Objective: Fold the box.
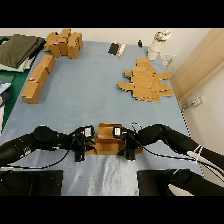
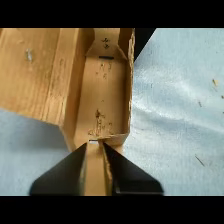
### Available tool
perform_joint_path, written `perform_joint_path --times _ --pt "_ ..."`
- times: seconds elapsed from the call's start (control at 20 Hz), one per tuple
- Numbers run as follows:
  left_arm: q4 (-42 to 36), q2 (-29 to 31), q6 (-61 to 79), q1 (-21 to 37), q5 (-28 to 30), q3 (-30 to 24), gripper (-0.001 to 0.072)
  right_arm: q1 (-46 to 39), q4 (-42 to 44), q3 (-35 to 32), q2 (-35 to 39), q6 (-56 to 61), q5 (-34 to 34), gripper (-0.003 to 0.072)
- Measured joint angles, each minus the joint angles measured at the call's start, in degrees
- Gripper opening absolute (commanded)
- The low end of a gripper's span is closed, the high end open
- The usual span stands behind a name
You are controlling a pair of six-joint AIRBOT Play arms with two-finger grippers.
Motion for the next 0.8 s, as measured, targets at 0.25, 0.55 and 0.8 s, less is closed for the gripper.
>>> perform_joint_path --times 0.25,0.55,0.8 --pt "7.1 1.9 -4.1 4.5 -7.7 -0.3 0.0435 0.0 0.0 0.0 0.0 0.0 0.0 0.0575" --pt "9.4 2.1 -5.2 5.8 -7.1 -0.2 0.0435 0.0 0.0 0.0 0.0 0.0 0.0 0.0574" --pt "7.2 -0.3 -0.9 4.7 -5.6 1.2 0.0434 0.0 0.0 0.0 0.0 0.0 0.0 0.0575"
